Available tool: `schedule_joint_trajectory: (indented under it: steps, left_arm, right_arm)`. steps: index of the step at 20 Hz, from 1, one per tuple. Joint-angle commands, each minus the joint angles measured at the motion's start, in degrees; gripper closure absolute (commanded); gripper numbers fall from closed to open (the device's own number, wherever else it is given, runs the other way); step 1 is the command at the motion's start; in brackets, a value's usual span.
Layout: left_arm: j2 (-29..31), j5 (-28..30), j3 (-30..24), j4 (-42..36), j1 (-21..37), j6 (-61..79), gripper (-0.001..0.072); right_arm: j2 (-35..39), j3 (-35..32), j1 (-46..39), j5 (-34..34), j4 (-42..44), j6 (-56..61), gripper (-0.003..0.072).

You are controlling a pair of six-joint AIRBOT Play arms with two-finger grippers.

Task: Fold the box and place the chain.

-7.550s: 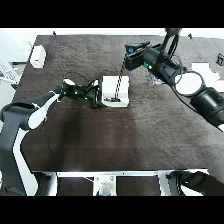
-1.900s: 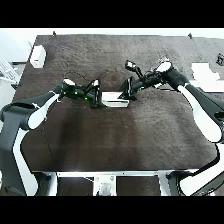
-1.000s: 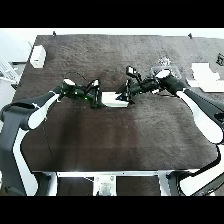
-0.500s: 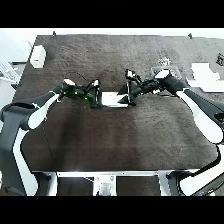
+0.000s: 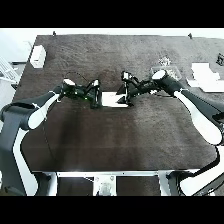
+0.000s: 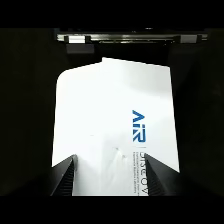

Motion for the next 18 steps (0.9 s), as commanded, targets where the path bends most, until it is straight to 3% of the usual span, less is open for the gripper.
schedule_joint_trajectory:
  steps: [1, 11, 16, 18]
  left_arm:
    - [0.02, -0.04, -0.02, 0.02, 0.00, 0.07, 0.0476]
    - [0.02, -0.07, -0.02, 0.00, 0.02, 0.04, 0.0476]
    - [0.02, -0.04, -0.02, 0.00, 0.00, 0.04, 0.0476]
    - [0.02, -0.04, -0.02, 0.00, 0.00, 0.04, 0.0476]
  right_arm:
    - [0.04, 0.31, 0.52, -3.02, -1.44, 0.04, 0.0168]
    - [3.89, 1.29, 0.28, -4.13, -1.14, 0.04, 0.0246]
    - [4.17, 1.25, 0.31, -4.09, -1.20, -0.17, 0.0486]
    - [4.17, 1.25, 0.31, -3.89, -1.20, -0.17, 0.0514]
